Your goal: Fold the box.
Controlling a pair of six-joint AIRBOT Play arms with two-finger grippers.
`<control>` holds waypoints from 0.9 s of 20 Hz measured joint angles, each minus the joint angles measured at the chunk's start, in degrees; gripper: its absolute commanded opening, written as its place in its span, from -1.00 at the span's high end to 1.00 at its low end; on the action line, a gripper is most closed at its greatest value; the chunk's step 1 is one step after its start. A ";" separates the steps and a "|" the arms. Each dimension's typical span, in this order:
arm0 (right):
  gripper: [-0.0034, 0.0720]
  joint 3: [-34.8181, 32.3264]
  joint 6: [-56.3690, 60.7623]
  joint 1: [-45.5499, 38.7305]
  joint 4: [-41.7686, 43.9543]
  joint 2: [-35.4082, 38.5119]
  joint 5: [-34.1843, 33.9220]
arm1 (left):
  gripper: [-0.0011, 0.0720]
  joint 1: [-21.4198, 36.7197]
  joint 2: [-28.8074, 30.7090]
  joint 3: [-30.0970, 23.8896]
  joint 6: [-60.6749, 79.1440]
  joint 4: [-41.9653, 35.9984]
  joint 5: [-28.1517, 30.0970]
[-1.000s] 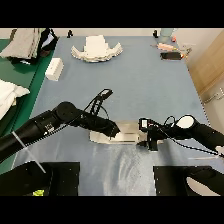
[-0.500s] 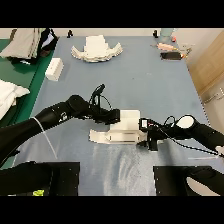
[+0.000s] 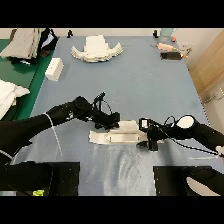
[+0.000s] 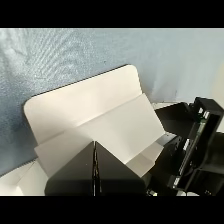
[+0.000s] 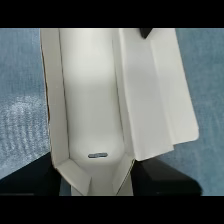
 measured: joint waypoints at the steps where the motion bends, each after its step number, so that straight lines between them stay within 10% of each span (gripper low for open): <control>1: -0.53 0.00 -0.02 0.00 -0.04 0.00 0.00 | 0.94 -0.17 -0.07 0.02 0.02 -0.13 -0.17; 9: -0.53 -0.02 0.02 0.00 0.11 -0.02 0.00 | 0.93 3.54 11.28 1.97 5.55 0.92 -1.05; 18: -0.53 -0.02 0.02 0.00 0.13 -0.02 0.00 | 0.94 5.62 26.71 2.16 22.71 22.82 -9.53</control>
